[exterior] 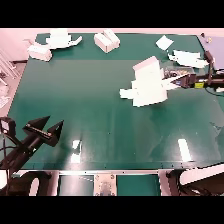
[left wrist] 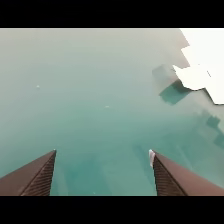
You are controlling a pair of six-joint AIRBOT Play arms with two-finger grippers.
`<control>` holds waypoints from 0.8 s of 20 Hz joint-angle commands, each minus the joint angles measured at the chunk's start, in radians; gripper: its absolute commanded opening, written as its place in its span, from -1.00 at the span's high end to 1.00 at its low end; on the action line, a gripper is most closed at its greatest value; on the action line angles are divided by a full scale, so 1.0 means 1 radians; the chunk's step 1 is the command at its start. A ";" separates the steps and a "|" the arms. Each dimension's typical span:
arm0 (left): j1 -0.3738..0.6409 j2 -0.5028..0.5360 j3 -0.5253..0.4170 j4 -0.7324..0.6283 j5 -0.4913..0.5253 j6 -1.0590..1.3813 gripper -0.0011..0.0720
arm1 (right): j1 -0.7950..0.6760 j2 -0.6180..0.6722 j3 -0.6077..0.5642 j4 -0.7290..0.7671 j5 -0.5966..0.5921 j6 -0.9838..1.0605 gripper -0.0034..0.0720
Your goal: Fold the box and place the chain.
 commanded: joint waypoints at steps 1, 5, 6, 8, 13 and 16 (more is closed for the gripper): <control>0.001 0.000 0.001 -0.001 0.018 0.000 -0.86 | 0.063 0.056 -0.209 0.116 -0.148 -0.039 0.90; 0.000 0.000 0.001 -0.005 0.010 0.000 -0.86 | 0.193 0.058 -0.390 0.204 -0.230 -0.097 0.91; 0.000 0.000 0.001 -0.005 0.009 0.000 -0.86 | 0.222 0.058 -0.402 0.211 -0.248 -0.105 0.91; 0.000 0.000 0.001 -0.004 0.010 0.000 -0.86 | 0.275 0.058 -0.402 0.207 -0.305 -0.105 0.91; 0.001 0.000 0.001 -0.004 0.010 0.000 -0.86 | 0.328 0.056 -0.403 0.205 -0.457 -0.121 0.91; 0.001 0.000 0.001 -0.004 0.010 0.000 -0.86 | 0.336 0.050 -0.410 0.203 -0.477 -0.139 0.90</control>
